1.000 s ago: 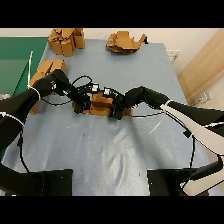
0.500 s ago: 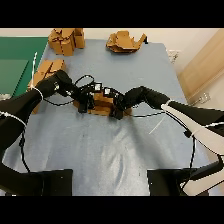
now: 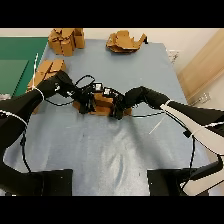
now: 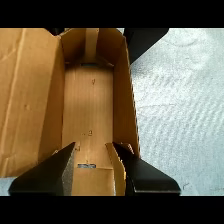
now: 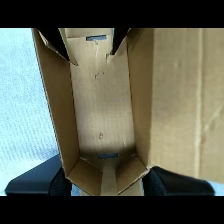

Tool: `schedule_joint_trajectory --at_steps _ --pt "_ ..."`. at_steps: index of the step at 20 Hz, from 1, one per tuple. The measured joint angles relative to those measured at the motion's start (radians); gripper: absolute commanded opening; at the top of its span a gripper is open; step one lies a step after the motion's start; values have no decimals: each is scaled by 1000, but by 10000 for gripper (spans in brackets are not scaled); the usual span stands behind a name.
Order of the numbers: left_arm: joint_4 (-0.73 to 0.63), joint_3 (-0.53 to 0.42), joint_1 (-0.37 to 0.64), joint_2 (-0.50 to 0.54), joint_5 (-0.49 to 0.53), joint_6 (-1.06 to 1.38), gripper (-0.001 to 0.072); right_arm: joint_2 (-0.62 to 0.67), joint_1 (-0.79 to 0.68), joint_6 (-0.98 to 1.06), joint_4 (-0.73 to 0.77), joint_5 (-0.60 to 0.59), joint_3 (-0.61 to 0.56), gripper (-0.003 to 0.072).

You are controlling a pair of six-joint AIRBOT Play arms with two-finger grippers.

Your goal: Fold the box.

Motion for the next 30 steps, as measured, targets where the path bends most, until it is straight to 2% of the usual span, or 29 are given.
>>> schedule_joint_trajectory --at_steps 3,4,5,6,7,13,16,18,21,24,27,30 --pt "4 0 0 1 -2 -8 424 0 0 1 0 0 0 272" --pt "7 0 1 6 -5 -16 380 0 0 2 3 -2 0 272" --pt "9 1 3 14 -13 -29 172 0 0 3 5 -1 0 272" --pt "14 2 6 27 -20 -41 38 0 0 4 7 0 0 271" --pt "19 6 7 43 -35 -48 21 0 0 3 7 1 0 271" --pt "85 21 74 192 -134 -111 19 0 0 3 3 1 0 271" --pt "97 23 158 250 -153 -147 19 0 0 3 -1 0 0 271" --pt "101 19 241 259 -129 -220 18 0 0 2 0 0 0 272" --pt "105 16 377 218 -62 -491 17 0 0 2 -1 0 0 272" --pt "93 14 475 112 -108 -800 17 0 0 2 0 0 0 272" --pt "17 14 487 -3 -166 -955 16 0 0 2 0 0 0 271" --pt "-29 14 434 -73 -182 -1020 16 0 3 0 0 -1 0 271"
